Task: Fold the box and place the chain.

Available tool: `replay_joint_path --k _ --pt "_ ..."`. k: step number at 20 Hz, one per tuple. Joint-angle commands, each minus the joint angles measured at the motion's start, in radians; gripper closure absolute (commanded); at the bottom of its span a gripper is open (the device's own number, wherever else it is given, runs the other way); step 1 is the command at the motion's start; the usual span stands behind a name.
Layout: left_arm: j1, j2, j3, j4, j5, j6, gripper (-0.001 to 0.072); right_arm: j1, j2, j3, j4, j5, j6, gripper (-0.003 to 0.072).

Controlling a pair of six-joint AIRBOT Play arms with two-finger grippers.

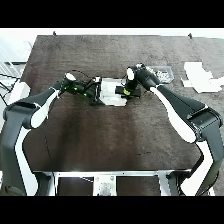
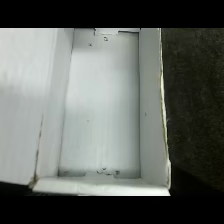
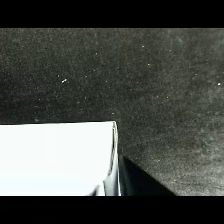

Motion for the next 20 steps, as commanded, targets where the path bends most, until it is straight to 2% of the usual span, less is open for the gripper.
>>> replay_joint_path --k 1,7,10,14,16,18,19,20 --pt "0.001 0.0 0.0 0.0 -0.001 0.002 0.0082 0.0 0.0 0.001 0.0 0.001 -0.002 0.0347" --pt "0.0 0.0 0.0 0.0 -0.001 0.002 0.0082 0.0 0.008 0.002 0.0 0.003 -0.013 0.035" --pt "0.001 0.0 0.0 0.0 -0.001 0.001 0.0082 0.001 0.008 0.002 -0.001 0.066 -0.026 0.035" --pt "0.0 0.0 0.0 0.0 -0.001 0.001 0.0082 0.002 0.008 0.001 0.0 0.073 -0.028 0.0354" --pt "0.001 0.0 0.0 0.0 -0.001 0.001 0.0082 0.002 0.004 0.0 0.001 0.071 -0.028 0.0537" --pt "0.0 0.0 0.0 0.0 -0.001 0.001 0.0082 0.002 0.003 0.0 0.0 0.058 -0.028 0.0598" --pt "0.0 0.0 0.0 0.0 -0.001 0.002 0.0082 0.002 0.003 0.001 0.001 0.044 -0.028 0.0671" --pt "0.0 0.0 0.0 0.0 -0.001 0.001 0.0082 0.002 0.003 0.001 0.001 0.028 -0.028 0.0672"
